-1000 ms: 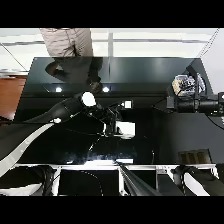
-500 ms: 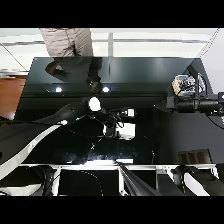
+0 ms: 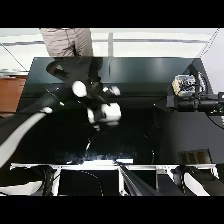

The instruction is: Fold the box and place the chain.

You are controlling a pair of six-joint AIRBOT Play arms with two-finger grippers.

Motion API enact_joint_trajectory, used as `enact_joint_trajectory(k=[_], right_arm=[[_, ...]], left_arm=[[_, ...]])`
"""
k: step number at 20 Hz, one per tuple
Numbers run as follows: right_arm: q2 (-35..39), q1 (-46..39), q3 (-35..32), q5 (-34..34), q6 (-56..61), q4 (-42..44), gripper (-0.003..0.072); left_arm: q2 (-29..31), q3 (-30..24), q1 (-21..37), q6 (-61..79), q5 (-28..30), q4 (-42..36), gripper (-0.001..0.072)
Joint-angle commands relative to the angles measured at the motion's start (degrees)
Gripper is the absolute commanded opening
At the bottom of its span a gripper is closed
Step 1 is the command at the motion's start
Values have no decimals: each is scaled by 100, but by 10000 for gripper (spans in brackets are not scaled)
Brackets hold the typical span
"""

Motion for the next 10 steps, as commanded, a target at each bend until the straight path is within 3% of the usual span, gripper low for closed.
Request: enact_joint_trajectory(k=[1,3,5,7,10], right_arm=[[4,-4,7,-28,4,4,11],[4,-2,7,-35,2,46,11],[4,0,7,-101,2,66,11],[4,20,7,-254,2,68,11],[4,87,7,-358,0,63,11]], left_arm=[[103,138,1637,-1534,-13,343,286],[0,391,2719,-2037,214,341,286],[-374,1029,3633,-2371,151,343,286],[-1003,1910,4216,-2514,-109,404,286],[-2013,3265,4542,-2763,-214,807,286]])
